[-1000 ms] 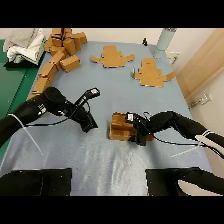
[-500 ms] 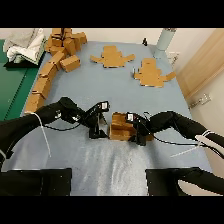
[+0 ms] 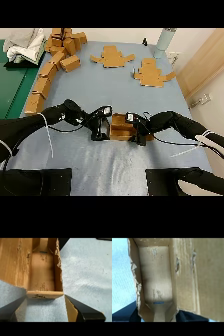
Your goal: Fold the box.
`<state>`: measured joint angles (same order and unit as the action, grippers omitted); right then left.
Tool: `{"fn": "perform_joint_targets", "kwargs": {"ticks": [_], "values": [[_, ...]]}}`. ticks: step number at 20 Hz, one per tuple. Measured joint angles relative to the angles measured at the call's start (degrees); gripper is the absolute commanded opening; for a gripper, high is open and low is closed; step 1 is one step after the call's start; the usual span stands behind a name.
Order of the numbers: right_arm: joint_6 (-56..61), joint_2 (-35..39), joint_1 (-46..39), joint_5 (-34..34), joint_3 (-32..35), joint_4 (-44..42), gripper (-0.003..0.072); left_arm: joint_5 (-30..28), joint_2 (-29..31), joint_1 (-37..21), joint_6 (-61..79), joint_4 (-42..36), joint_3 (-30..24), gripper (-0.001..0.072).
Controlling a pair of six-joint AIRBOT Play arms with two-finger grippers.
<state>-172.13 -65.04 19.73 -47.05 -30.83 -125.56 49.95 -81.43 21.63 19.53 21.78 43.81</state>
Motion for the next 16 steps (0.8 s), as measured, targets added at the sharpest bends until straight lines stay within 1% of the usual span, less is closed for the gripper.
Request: {"fn": "perform_joint_targets", "kwargs": {"ticks": [5, 13, 16], "values": [[0.04, 0.02, 0.0, 0.0, -0.02, 0.0, 0.0421, -2.58, -0.22, 1.97, 0.17, 0.37, 0.11, 0.0683], [-0.04, 0.02, 0.0, -0.13, -0.02, 0.17, 0.0421, -2.03, -0.04, 3.76, -3.34, 4.02, 0.2, 0.0683], [0.0, 0.02, 0.0, -0.11, -0.02, 0.11, 0.0421, -3.1, -0.04, 4.0, -6.16, 4.63, 0.17, 0.0683]]}}
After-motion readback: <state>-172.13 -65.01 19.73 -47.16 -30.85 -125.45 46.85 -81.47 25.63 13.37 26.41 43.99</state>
